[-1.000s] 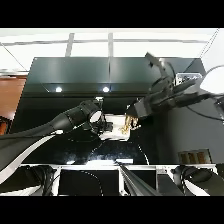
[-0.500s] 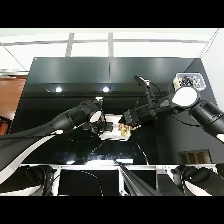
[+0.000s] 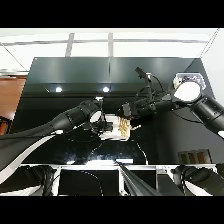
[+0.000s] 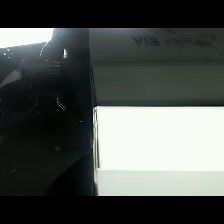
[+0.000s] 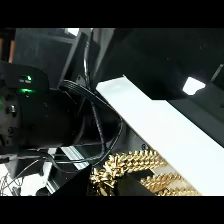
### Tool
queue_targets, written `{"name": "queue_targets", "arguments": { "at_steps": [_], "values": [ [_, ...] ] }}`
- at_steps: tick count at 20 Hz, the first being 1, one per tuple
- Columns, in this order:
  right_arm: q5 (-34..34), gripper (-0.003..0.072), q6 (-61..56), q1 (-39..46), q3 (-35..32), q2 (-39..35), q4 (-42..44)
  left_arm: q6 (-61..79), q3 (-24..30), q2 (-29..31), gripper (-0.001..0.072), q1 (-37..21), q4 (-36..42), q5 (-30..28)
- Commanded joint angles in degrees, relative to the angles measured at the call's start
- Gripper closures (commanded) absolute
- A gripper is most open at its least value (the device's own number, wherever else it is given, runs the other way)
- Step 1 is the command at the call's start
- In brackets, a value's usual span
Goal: Fold the box and place the chain.
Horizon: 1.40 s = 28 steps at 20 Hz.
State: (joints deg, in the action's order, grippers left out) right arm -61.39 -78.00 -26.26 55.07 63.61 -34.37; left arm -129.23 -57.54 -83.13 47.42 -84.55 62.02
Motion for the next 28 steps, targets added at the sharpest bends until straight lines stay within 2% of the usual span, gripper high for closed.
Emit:
{"name": "queue_targets", "arguments": {
  "at_steps": [1, 4, 7, 8, 9, 12, 14, 16, 18, 20, 24, 25, 28],
  "values": [
    [-1.1, 0.0679, -1.9, -0.2, 0.9, 0.7, -3.4, 0.0, 0.0, 0.0, 0.0679, 0.0, 0.0, 0.0],
    [-1.7, 0.0678, -4.6, -1.8, 0.9, 2.8, -10.0, 0.0, 0.0, 0.0, 0.0679, 0.0, 0.0, 0.0],
    [-1.8, 0.066, -4.7, -3.9, 0.9, 6.2, -10.3, 0.0, 0.0, 0.0, 0.0679, 0.0, 0.0, 0.0],
    [-2.1, 0.0411, -4.7, -3.7, 0.9, 6.5, -10.6, 0.0, 0.0, 0.0, 0.0679, 0.0, 0.0, 0.0],
    [-3.2, 0.0274, -4.7, -2.5, 1.0, 6.3, -11.2, 0.0, 0.0, 0.0, 0.0679, 0.0, 0.0, 0.0],
    [-9.7, 0.0274, -2.1, 5.2, 1.1, 2.5, -13.7, 0.0, 0.0, 0.0, 0.0679, 0.0, 0.0, 0.0],
    [-11.9, 0.0274, 0.7, 10.0, 0.7, -2.3, -22.4, 0.0, 0.0, 0.0, 0.0679, 0.0, 0.0, 0.0],
    [-7.8, 0.0274, 4.6, 13.3, -4.2, -7.3, -27.9, 0.0, 0.0, 0.0, 0.0679, 0.0, 0.0, 0.0],
    [-2.1, 0.0273, 16.8, 14.3, -12.4, -9.9, -25.4, 0.0, 0.0, 0.0, 0.0679, 0.0, 0.0, 0.0],
    [2.6, -0.0034, 27.5, 12.9, -19.9, -9.8, -20.5, 0.0, 0.0, 0.0, 0.0679, 0.0, -0.1, 0.0],
    [19.3, -0.0034, 50.4, 6.3, -27.5, -9.5, -20.2, 0.0, 0.0, 0.0, 0.0679, 0.0, -0.1, 0.0],
    [21.2, -0.0034, 56.2, 5.3, -27.7, -8.3, -18.9, 0.0, 0.0, 0.0, 0.0679, 0.0, -0.1, 0.0],
    [22.6, -0.0034, 70.5, 5.3, -27.7, -2.6, -6.8, 0.0, 0.0, 0.0, 0.068, 0.0, -0.3, 0.0]
  ]
}}
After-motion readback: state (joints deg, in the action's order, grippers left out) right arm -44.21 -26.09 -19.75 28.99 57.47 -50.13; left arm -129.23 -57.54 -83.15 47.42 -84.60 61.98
